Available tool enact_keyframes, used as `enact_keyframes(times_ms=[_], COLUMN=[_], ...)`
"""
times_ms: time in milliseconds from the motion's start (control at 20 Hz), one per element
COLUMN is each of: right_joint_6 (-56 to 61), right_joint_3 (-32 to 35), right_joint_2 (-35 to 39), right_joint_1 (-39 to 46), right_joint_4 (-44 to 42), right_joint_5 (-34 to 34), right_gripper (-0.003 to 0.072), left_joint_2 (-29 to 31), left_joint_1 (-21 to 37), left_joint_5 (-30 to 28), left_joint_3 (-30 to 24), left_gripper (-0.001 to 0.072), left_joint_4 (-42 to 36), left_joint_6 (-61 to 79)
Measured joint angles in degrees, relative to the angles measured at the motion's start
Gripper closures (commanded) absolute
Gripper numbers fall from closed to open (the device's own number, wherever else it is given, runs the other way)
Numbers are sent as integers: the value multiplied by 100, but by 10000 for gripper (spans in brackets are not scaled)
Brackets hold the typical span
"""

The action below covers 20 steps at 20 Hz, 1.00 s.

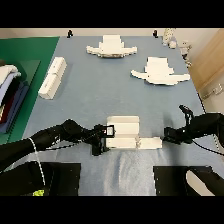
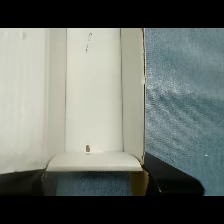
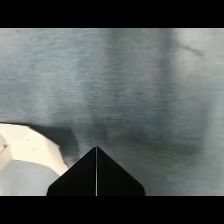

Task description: Fold the box.

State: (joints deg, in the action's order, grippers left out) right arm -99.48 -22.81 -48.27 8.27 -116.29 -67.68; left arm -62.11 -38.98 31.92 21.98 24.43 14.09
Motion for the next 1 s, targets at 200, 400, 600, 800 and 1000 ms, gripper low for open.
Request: enact_keyframes(times_ms=[200, 400, 600, 800, 1000], right_joint_6=[-841, -1327, -1600, -1882, -2020], right_joint_3=[111, 315, 463, 494, 481], right_joint_2=[-605, -831, -894, -907, -787], right_joint_1=[382, 483, 507, 522, 501], right_joint_4=[-977, -1537, -1912, -2430, -2688], right_joint_5=[-297, -457, -494, -693, -942], right_gripper=[691, 691, 688, 562, 445], left_joint_2=[0, 0, 0, 0, 0], left_joint_1=[0, 0, 0, 0, 0], left_joint_5=[0, 0, 2, 0, 0], left_joint_3=[-2, -2, -2, -2, -2], left_gripper=[248, 248, 248, 248, 248], left_joint_4=[0, 0, 0, 0, 0], left_joint_6=[0, 0, 0, 0, 0])
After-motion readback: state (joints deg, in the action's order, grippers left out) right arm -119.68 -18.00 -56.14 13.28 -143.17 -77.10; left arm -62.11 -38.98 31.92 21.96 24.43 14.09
